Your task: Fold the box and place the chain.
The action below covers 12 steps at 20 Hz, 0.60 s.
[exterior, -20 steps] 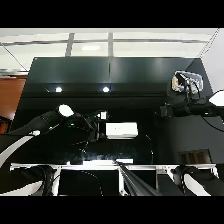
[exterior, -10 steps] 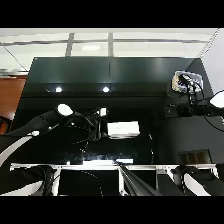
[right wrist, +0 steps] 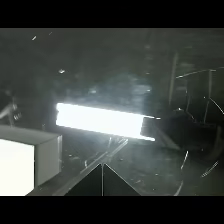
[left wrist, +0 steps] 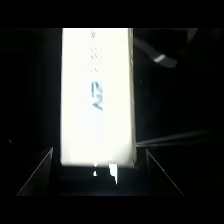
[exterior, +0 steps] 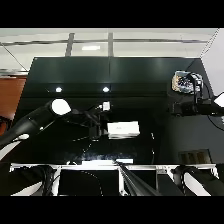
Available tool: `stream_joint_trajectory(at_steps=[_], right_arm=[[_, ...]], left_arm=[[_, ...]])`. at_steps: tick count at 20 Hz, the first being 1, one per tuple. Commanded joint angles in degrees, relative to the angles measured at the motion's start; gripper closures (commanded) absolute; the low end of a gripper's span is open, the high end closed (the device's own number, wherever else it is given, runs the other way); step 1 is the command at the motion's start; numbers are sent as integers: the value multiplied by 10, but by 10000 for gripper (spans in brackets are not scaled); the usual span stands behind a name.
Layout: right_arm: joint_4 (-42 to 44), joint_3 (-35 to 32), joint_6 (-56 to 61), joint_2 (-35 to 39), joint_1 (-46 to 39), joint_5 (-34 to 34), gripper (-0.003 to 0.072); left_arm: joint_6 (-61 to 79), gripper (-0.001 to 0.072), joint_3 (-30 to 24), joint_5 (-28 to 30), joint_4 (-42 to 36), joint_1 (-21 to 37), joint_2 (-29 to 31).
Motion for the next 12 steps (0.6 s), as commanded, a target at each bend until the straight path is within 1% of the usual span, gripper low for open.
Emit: stream_joint_trajectory(at_steps=[1, 3, 5, 8, 12], right_arm=[[-1, 0, 20, 0, -33, 1, 671], [-1, 0, 20, 0, -42, 7, 671], [-1, 0, 20, 1, -47, 11, 671], [-2, 0, 20, 1, -47, 10, 671], [-2, 0, 20, 1, -47, 9, 671]], left_arm=[[-40, -11, 59, 35, -4, -51, -52], [-64, -9, 100, 44, -3, -71, -106], [-64, -9, 126, 44, -5, -82, -141], [-64, -9, 131, 41, -16, -88, -159], [-64, -9, 131, 21, -29, -89, -162]])
